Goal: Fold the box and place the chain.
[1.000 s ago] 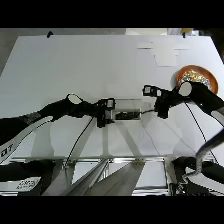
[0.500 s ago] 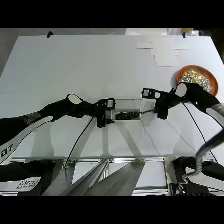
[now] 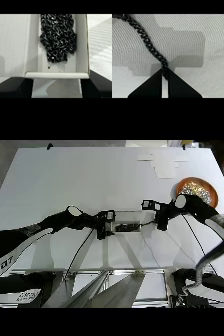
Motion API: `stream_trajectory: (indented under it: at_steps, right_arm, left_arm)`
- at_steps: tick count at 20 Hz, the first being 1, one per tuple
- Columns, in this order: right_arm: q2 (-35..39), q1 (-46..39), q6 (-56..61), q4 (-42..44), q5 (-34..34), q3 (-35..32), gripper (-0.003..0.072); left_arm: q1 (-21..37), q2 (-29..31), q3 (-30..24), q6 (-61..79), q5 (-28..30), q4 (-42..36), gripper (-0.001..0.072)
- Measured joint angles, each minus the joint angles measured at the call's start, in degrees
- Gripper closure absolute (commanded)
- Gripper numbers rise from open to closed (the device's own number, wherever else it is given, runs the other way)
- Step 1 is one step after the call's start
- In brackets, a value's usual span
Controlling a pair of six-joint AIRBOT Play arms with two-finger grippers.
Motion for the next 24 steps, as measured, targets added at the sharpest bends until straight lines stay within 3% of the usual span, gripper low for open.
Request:
stream_trajectory:
  at_steps: [6,15,19,24]
  right_arm:
    - [11.6,0.0,1.0,2.1,5.4,0.1,0.0671]
    - [25.6,2.8,1.9,20.9,11.6,0.0,0.0671]
    - [26.9,8.2,2.1,27.3,10.4,0.0,0.0671]
    - [26.4,14.0,3.3,32.1,3.7,0.0,0.0671]
  left_arm:
    - [0.0,0.0,0.0,0.0,0.0,0.0,0.0438]
    - [0.0,0.0,0.0,0.0,0.0,0.0,0.0438]
    - [0.0,0.0,0.0,0.0,0.0,0.0,0.0438]
    - [0.0,0.0,0.0,0.0,0.0,0.0,0.0438]
